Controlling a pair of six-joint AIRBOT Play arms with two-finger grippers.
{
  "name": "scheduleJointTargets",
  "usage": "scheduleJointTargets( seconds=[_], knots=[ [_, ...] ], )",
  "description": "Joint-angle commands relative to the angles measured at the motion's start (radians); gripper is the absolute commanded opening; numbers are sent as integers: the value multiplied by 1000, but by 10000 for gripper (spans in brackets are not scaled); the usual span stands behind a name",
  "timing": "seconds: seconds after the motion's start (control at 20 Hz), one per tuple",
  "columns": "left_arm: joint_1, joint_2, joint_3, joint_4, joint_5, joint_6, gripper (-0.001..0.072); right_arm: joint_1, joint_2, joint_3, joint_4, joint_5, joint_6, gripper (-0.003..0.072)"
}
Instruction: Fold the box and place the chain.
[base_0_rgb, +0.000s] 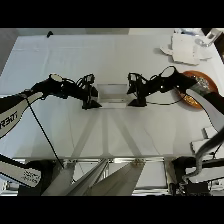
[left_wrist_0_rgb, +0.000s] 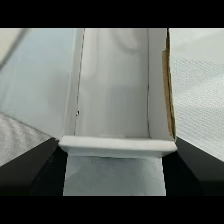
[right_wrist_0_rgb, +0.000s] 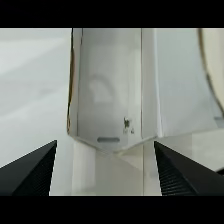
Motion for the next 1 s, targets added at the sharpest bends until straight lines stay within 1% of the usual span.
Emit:
scheduleJointTargets(
  seconds=[0.0, 0.05, 0.15, 0.2, 0.25, 0.3, 0.35, 0.4, 0.45, 0.6, 0.75, 0.95],
  knots=[
    [0, 0, 1, 0, 0, 0, 395, 0, 94, 1, -161, -2, 133, 638],
    [0, 0, 1, 0, 0, 0, 395, 0, 120, 1, -196, 8, 174, 638],
    [0, 0, 1, 0, 0, 1, 395, 0, 164, 1, -216, 45, 240, 637],
    [0, 0, 1, 0, 0, 0, 395, 0, 181, 1, -206, 59, 277, 612],
    [0, 0, 1, 0, 0, 1, 395, 1, 196, 1, -174, 66, 328, 569],
    [0, 0, 1, 0, 0, 0, 395, 1, 204, 1, -126, 62, 357, 567],
    [0, -1, 1, 0, 0, 0, 395, 1, 207, 1, -65, 54, 378, 474],
    [0, -1, 1, 0, 0, 0, 395, 1, 206, 1, -10, 56, 380, 230],
    [0, 0, 1, 0, 0, 0, 395, 1, 206, 1, 44, 54, 379, 17],
    [0, 0, 1, 0, 0, 1, 395, 1, 206, 1, 177, -13, 379, 11],
    [0, 0, 1, 0, 0, 0, 395, 1, 195, 1, 186, -120, 404, 9],
    [0, 0, 1, 0, 0, 0, 395, 22, 124, 1, 201, -251, 405, 8]
  ],
)
